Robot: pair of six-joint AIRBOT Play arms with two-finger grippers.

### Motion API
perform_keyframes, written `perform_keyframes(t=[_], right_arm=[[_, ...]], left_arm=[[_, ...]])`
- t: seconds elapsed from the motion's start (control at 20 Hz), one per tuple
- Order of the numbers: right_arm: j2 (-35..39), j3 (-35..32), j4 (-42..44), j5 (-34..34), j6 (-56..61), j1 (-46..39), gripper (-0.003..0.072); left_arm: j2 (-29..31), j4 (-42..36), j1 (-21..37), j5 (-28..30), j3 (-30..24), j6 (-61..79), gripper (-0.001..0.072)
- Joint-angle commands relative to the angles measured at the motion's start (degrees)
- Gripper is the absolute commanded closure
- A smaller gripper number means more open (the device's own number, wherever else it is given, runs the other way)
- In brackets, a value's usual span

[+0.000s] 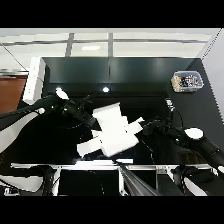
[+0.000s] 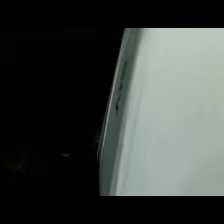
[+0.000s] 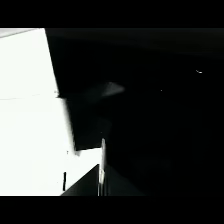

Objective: Fold the box and place the chain.

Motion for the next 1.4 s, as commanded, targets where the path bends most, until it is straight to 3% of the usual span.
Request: perform_keyframes(t=[0.0, 0.05, 0.1, 0.35, 0.45, 0.5, 0.55, 0.75, 1.0, 1.35], right_arm=[[0.1, 0.3, -0.1, 0.3, 0.3, 0.0, 0.0321], [0.1, 0.9, -1.3, 0.9, 0.3, -0.3, 0.0179], [0.1, 2.1, -4.1, 2.1, 0.3, -1.3, 0.0111], [0.5, 16.3, -31.8, 19.3, 0.3, -10.4, 0.0111], [0.9, 22.4, -40.2, 25.0, 0.3, -11.5, 0.0111], [0.9, 24.0, -40.7, 25.6, 0.4, -11.6, 0.0109], [0.9, 24.5, -37.9, 25.1, 0.3, -11.5, -0.0008], [0.1, 23.9, -36.1, 24.4, -0.5, -6.8, -0.0022], [-0.8, 18.4, -40.4, 21.0, -9.3, 1.2, -0.0019], [-0.8, 9.9, -40.4, 14.9, -14.8, 6.6, -0.0014]], left_arm=[[0.0, 0.3, 0.9, -1.2, 0.1, 2.2, 0.0680], [0.0, 0.4, 1.1, -1.2, 0.1, 2.2, 0.0680], [0.2, 0.4, 1.1, -1.2, 0.1, 2.2, 0.0681], [5.5, 0.7, 0.7, -0.3, 0.0, 8.3, 0.0684], [10.0, 3.1, -0.9, 5.8, 0.0, 12.3, 0.0684], [12.1, 4.4, -1.9, 10.4, 0.0, 15.1, 0.0684], [13.6, 4.6, -2.9, 14.5, 0.0, 20.2, 0.0682], [13.5, 5.2, -7.7, 16.9, 0.0, 44.9, 0.0682], [10.3, 5.3, -11.2, 24.6, 0.0, 46.6, 0.0681], [7.8, 9.5, -11.3, 24.7, 0.0, 46.5, 0.0681]])
